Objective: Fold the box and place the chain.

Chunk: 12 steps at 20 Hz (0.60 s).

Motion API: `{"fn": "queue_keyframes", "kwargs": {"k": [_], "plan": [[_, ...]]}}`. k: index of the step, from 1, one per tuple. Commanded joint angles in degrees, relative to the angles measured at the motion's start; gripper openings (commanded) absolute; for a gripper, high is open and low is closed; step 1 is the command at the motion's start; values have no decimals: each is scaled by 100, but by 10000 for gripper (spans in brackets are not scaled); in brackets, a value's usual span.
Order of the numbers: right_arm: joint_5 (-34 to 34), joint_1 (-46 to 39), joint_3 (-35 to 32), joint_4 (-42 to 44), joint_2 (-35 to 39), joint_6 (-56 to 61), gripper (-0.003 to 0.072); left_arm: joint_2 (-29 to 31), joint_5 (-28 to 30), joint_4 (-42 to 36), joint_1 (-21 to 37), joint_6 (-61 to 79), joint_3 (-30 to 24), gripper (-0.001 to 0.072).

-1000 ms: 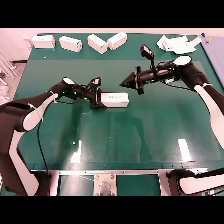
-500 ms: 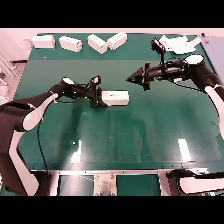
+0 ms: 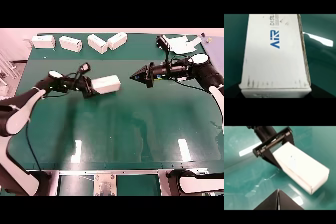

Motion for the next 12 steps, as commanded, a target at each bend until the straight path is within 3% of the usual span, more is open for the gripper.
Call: {"fn": "queue_keyframes", "kwargs": {"k": [1, 9, 12], "plan": [[0, -140, 2, 63, 24, 162, 10, 739, 1005, 17, 317, -544, -562, 12], [0, -151, 0, 411, 46, 315, 10, 3108, 4599, 11, 616, -2135, -3005, 15], [0, -122, 0, 540, 46, 396, 10, 3342, 5182, 9, 616, -2769, -3609, 17]]}}
